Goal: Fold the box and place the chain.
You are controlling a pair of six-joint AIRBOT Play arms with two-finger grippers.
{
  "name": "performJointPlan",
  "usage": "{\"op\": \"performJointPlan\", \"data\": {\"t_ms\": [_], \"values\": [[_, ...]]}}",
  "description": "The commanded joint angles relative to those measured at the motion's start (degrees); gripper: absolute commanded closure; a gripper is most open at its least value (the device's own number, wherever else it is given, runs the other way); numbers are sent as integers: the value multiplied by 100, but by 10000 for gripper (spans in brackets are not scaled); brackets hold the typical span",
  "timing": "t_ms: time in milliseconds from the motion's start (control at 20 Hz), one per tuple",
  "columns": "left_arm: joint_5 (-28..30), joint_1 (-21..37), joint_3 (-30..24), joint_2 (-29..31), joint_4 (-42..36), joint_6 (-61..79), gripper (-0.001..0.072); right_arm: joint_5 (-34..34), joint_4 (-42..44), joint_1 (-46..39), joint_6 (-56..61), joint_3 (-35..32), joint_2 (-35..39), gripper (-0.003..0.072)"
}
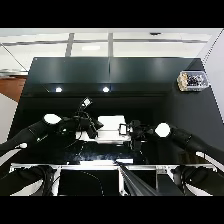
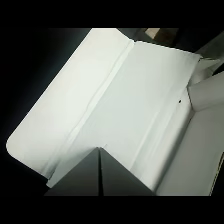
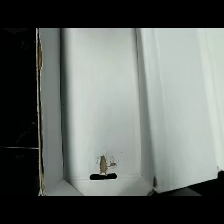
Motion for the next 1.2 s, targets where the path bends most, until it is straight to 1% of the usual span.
{"op": "performJointPlan", "data": {"t_ms": [0,100,150,250,400,450,500,550,600,650,750,800,950,1100,1150], "values": [[-48,111,151,87,140,-20,681,0,2,2,22,-2,-4,155],[-249,365,334,297,232,-20,681,0,2,0,22,-2,-4,155],[-409,535,413,417,402,-24,681,0,2,2,22,-2,-4,155],[-907,986,535,686,1010,-111,681,0,2,0,22,-2,-4,155],[-1823,1862,575,1102,1978,-627,677,2,2,0,22,-2,-4,155],[-2179,2142,575,1191,2238,-726,638,2,2,0,22,-2,-4,155],[-2599,2404,573,1257,2455,-732,414,2,2,2,22,-2,-4,155],[-2931,2570,566,1274,2618,-737,118,2,2,2,24,-2,-4,155],[-3169,2645,560,1272,2828,-861,-8,2,2,2,33,-2,-4,155],[-3333,2616,560,1272,3014,-879,-8,2,2,0,74,-2,-4,155],[-3307,2369,555,1272,3158,-772,-8,2,2,0,157,-2,-4,155],[-3169,2216,555,1270,3198,-520,-7,2,2,0,168,-2,-4,155],[-2363,1753,555,1167,3366,155,-6,4,0,0,168,-4,-4,155],[-2190,1309,555,918,3244,284,-5,2,2,2,168,-2,-4,155],[-2181,1152,555,809,3246,518,-5,2,0,0,168,-2,-4,154]]}}
